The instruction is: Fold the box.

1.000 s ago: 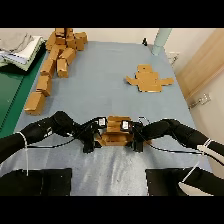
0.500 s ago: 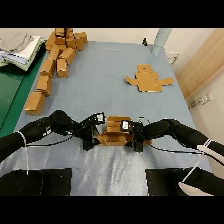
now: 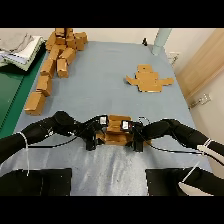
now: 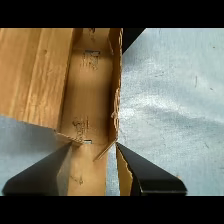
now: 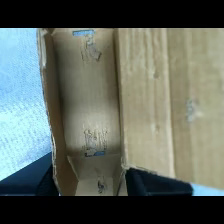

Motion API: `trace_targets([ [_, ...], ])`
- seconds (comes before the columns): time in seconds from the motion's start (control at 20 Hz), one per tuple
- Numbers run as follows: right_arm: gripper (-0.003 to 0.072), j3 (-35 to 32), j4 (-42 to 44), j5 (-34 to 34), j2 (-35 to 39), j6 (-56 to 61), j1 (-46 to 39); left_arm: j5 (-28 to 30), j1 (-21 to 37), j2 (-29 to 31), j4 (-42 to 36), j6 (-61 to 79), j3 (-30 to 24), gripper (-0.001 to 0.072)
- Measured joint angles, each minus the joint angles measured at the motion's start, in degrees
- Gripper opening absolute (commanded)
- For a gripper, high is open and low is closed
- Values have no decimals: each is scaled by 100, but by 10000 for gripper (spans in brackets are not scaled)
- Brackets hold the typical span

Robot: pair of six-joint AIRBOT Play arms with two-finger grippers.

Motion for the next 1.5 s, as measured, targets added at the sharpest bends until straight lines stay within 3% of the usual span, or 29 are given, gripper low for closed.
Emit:
trace_targets([
  [0.25,461,0,2,0,0,9,0,2,-11,0,103,-59,-87,420],
  [0.45,460,0,2,0,0,11,0,345,-24,0,136,-57,-96,418],
  [0.5,461,0,2,0,0,11,0,400,-35,0,127,-48,-96,388],
  [0.55,461,0,2,0,0,13,0,437,-52,-2,98,-39,-96,265],
  [0.6,461,0,2,2,0,13,0,476,-81,0,52,9,-96,218],
  [1.25,461,0,0,0,0,7,0,649,-452,-50,-933,931,-101,216],
  [1.3,461,0,0,0,0,7,0,647,-474,-79,-966,949,-101,266],
  [1.35,461,0,0,0,0,4,0,647,-487,-103,-988,962,-101,466],
  [1.4,461,0,0,0,0,-2,0,649,-498,-116,-1003,970,-101,589],
  [1.5,461,0,-2,-2,0,-2,0,656,-511,-136,-1021,981,-101,599],
])
